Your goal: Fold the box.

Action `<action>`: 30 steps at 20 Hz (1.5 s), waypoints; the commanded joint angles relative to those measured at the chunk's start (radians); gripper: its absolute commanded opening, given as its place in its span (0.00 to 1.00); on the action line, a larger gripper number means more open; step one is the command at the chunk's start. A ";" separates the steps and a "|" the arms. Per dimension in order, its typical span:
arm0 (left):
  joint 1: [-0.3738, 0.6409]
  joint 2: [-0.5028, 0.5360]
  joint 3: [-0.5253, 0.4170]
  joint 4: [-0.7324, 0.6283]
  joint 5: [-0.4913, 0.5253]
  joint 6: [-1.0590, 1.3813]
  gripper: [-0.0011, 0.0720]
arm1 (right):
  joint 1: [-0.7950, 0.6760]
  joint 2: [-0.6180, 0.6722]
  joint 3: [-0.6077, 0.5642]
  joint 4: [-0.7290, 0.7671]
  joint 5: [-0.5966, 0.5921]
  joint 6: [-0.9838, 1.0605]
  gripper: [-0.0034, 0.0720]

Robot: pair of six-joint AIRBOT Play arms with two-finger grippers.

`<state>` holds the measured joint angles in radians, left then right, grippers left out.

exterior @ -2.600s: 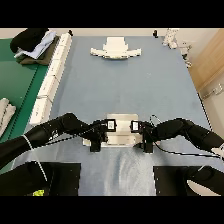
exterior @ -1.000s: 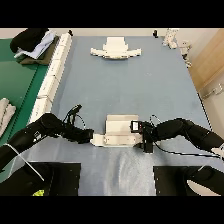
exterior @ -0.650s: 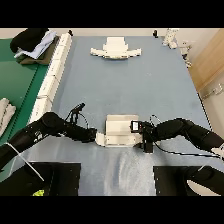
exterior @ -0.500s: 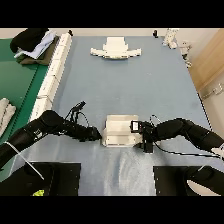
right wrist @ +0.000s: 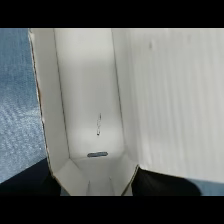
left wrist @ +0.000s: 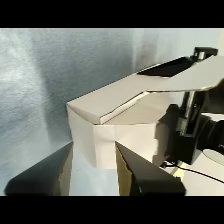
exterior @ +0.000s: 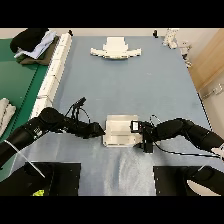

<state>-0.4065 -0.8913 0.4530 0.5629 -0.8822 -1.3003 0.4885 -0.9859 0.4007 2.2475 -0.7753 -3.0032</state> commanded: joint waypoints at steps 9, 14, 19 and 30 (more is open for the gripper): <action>-0.265 -0.006 0.122 0.455 0.114 -0.559 0.56 | 0.000 0.000 0.001 0.000 0.000 0.000 0.73; -0.402 -0.110 0.225 0.655 0.034 -0.813 0.56 | 0.000 0.000 0.001 0.000 0.000 0.000 0.73; -0.497 -0.209 0.326 0.748 -0.029 -0.978 0.56 | 0.000 0.000 0.001 0.000 0.000 0.000 0.73; -0.585 -0.350 0.476 0.831 -0.176 -1.126 0.56 | 0.000 0.000 0.001 0.000 0.000 0.000 0.73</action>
<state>-0.9798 -1.2251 0.9100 1.3598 -1.0100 -2.3665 0.4885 -0.9859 0.4007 2.2471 -0.7753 -3.0039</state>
